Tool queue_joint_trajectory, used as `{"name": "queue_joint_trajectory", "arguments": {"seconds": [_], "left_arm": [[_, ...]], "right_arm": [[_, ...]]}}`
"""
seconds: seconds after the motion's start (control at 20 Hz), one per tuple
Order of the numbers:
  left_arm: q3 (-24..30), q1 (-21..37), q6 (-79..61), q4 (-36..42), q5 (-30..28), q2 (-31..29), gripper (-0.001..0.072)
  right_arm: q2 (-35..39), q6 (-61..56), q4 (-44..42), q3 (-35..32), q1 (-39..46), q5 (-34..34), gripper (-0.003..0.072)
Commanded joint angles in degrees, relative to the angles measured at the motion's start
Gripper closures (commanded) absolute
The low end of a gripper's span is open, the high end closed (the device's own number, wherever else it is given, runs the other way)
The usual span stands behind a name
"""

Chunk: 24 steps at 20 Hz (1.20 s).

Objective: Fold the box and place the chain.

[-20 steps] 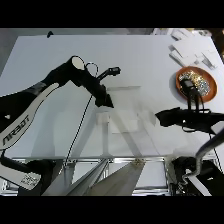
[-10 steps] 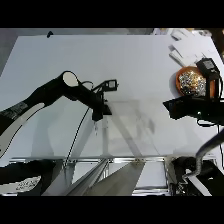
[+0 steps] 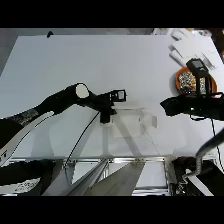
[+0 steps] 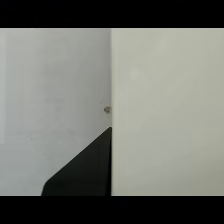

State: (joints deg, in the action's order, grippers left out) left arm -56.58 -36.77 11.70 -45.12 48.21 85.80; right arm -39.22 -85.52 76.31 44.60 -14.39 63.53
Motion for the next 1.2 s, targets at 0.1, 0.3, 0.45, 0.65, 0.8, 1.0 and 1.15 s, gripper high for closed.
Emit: {"name": "queue_joint_trajectory", "arguments": {"seconds": [0.1,0.3,0.45,0.65,0.8,1.0,1.15], "left_arm": [[0.09,-0.46,-1.05,1.18,-2.67,2.84,0.0706],[0.09,-0.46,-1.68,1.14,-2.05,4.13,0.0705],[0.07,-0.46,-1.73,1.16,-1.33,4.13,0.0706],[-1.57,-1.55,-2.14,-1.38,4.13,4.13,0.0709],[-1.77,-1.44,-3.69,-1.46,4.33,4.39,0.0709],[-1.77,-1.53,-3.87,-1.44,4.20,5.33,0.0705],[-1.77,-1.53,-3.82,-1.42,4.15,5.31,0.0700]], "right_arm": [[-3.28,2.25,-0.26,0.04,-0.02,-4.33,0.0349],[-3.28,2.29,-0.24,0.02,-0.02,-5.81,0.0349],[-3.28,3.54,-0.22,0.02,-0.02,-5.77,0.0349],[-3.28,3.52,-0.26,0.02,-0.02,-5.77,0.0349],[-3.28,3.50,-0.28,0.02,-0.02,-5.73,0.0349],[-3.28,3.50,-0.31,0.02,-0.02,-5.22,0.0349],[-3.28,3.52,-0.26,0.02,-0.02,-4.11,0.0349]]}}
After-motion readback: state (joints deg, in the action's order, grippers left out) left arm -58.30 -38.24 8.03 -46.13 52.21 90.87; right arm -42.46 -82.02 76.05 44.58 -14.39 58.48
